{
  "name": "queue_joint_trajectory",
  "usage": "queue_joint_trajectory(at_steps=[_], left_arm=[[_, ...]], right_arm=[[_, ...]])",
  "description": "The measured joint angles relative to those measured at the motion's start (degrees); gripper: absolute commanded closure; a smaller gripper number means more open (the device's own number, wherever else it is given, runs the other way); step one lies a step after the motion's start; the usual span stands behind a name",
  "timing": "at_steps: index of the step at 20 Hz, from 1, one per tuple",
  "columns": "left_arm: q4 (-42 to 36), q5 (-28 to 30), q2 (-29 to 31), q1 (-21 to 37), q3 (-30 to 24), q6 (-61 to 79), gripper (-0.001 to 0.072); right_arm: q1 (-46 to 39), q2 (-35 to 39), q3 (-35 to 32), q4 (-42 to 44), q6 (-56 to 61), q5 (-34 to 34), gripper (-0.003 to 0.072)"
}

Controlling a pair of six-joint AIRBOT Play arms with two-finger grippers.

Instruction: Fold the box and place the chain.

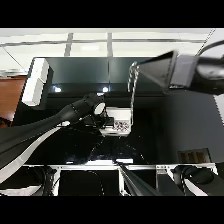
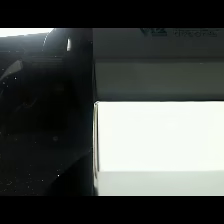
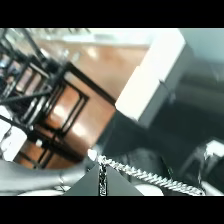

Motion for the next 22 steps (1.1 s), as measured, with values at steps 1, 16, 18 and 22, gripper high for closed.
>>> queue_joint_trajectory(at_steps=[1, 16, 18, 22], left_arm=[[0.0, 0.0, 0.0, 0.0, 0.0, 0.0, 0.068], [0.0, 0.0, 0.0, 0.0, 0.0, 0.0, 0.068], [0.0, 0.0, 0.0, 0.0, 0.0, 0.0, 0.068], [0.0, 0.0, 0.0, 0.0, 0.0, 0.0, 0.068]], right_arm=[[0.0, 0.0, 1.4, 0.0, 0.0, -0.1, 0.0669], [5.1, -1.9, -15.2, -6.7, 5.1, -0.9, 0.0668], [6.0, -3.3, -20.6, -7.4, 6.1, -3.3, 0.0668], [6.9, -6.8, -26.4, -8.2, 7.1, -6.3, 0.0408]])
